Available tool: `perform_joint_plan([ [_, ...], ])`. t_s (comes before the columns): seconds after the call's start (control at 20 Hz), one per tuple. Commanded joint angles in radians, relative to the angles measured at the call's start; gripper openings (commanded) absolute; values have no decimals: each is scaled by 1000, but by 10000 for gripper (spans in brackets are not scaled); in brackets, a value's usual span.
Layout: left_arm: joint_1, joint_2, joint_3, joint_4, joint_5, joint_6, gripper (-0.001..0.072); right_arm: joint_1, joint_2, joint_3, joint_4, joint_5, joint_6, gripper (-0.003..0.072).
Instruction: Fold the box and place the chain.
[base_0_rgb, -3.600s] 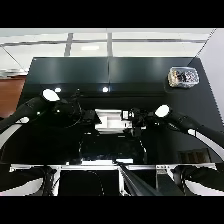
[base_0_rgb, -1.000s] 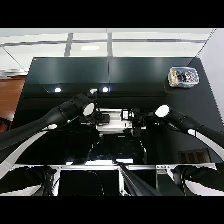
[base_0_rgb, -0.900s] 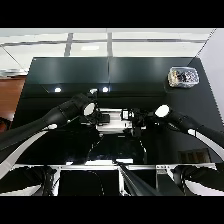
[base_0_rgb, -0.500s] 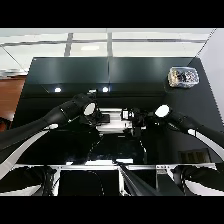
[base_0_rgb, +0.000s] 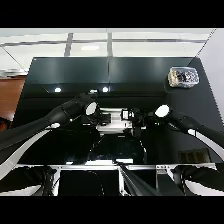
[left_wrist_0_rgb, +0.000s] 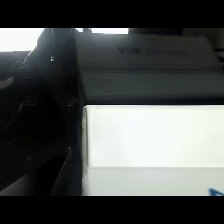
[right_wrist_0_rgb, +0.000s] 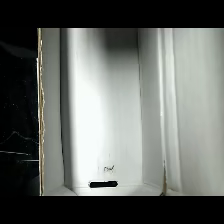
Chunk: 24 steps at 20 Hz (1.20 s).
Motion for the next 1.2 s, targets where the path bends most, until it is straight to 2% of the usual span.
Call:
perform_joint_plan([
  [0.0, -8, -26, 33, 33, -64, 0, 406, 0, 0, 0, 0, 0, 0, 199],
  [0.15, -15, -36, 35, 37, -64, -21, 393, 0, 0, 0, 0, 0, 0, 198],
  [0.2, -15, -36, 35, 38, -64, -20, 337, 0, 0, 0, 0, 0, 0, 199],
  [0.35, -15, -37, 35, 39, -64, -24, 323, 0, 0, 0, 0, 0, 0, 198],
  [0.4, -15, -37, 35, 39, -64, -28, 260, 0, 0, 0, 0, 0, 0, 198],
  [0.45, -15, -37, 35, 40, -61, -31, 257, 0, 0, 0, 0, 0, 0, 198],
  [0.55, -15, -38, 35, 40, -60, -31, 62, 0, 0, 0, 0, 0, 0, 198],
  [0.6, -15, -38, 35, 40, -60, -30, 26, 0, 0, 0, 0, 0, 0, 198],
  [1.15, -15, -37, 35, 39, -68, -30, 27, 0, 0, 0, 0, 0, 0, 198],
])
